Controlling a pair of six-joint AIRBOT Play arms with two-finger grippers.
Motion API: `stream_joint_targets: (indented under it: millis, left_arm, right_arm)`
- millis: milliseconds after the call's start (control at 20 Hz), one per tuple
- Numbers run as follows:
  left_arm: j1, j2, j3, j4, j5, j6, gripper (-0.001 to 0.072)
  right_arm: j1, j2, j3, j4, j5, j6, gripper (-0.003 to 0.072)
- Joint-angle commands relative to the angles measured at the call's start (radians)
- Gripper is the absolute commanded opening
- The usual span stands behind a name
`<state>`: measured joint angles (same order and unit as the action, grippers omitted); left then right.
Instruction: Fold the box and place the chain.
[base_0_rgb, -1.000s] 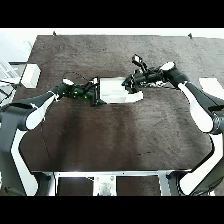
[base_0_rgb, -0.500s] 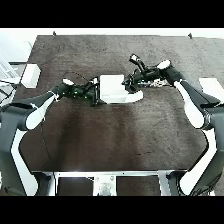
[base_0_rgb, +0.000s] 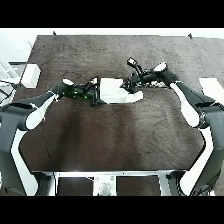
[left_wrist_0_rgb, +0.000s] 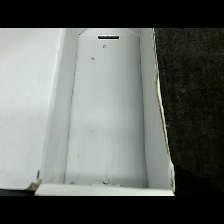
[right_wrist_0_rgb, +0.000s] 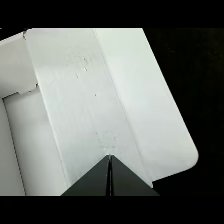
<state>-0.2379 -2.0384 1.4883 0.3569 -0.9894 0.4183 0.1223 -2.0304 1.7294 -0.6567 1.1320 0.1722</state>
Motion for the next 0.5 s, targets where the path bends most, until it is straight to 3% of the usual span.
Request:
stream_joint_targets:
  millis: [0,450]
  left_arm:
    - [-0.001,0.0,0.0,0.0,0.002,0.001,0.0289]
    - [0.0,0.0,0.0,0.0,0.002,0.001,0.0289]
  right_arm:
    - [0.001,-0.003,0.014,-0.002,0.006,0.0,0.0015]
    - [-0.023,0.243,-0.011,-0.045,0.1,-0.041,0.0012]
